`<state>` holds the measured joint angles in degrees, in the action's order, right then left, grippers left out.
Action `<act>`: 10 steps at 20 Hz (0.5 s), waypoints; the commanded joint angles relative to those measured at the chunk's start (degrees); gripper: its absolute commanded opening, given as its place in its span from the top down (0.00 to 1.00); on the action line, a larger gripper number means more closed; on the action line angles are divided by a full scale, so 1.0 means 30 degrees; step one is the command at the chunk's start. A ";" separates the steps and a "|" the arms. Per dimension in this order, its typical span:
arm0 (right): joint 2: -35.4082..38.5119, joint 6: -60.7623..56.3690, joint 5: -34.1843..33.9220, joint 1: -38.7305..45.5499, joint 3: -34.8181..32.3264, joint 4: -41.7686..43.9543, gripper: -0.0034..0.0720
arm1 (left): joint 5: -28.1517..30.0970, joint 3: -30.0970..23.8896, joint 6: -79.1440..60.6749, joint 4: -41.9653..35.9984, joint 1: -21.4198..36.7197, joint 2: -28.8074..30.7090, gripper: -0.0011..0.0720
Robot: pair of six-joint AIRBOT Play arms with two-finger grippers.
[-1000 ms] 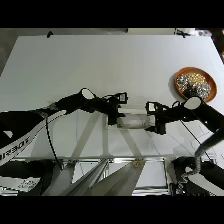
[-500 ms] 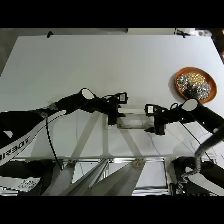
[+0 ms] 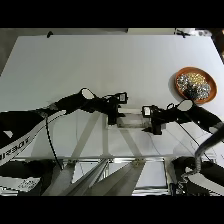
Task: Fold the box and place the chain.
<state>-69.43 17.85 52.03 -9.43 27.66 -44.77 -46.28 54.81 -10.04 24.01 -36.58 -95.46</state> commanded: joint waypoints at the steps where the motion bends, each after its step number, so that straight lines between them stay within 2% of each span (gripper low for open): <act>1: -0.0044 0.0051 -0.0284 -0.0044 0.0000 -0.1035 0.12 | -0.0007 0.0007 -0.0015 0.0007 0.0015 0.0015 0.97; 2: -0.0044 0.0007 -0.0321 -0.0044 0.0000 -0.1158 0.22 | -0.0007 0.0007 -0.0007 0.0007 0.0015 0.0015 0.97; 3: -0.0044 0.0007 -0.0372 -0.0044 0.0000 -0.1137 0.26 | -0.0007 0.0007 -0.0015 0.0007 0.0015 0.0015 0.97; 5: -0.0044 0.0000 -0.0663 -0.0044 0.0000 -0.1137 0.28 | -0.0007 0.0007 -0.0007 0.0007 0.0015 0.0015 0.97; 7: -0.0044 0.0000 -0.0962 -0.0044 0.0000 -0.1129 0.35 | -0.0007 0.0007 -0.0015 0.0007 0.0015 0.0015 0.97; 10: -0.0044 0.0015 -0.1311 -0.0044 0.0022 -0.0998 0.35 | -0.0007 0.0007 -0.0007 0.0007 0.0015 0.0015 0.97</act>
<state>-69.52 17.85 50.35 -9.52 27.66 -47.72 -46.46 54.81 -10.07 24.05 -36.58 -95.44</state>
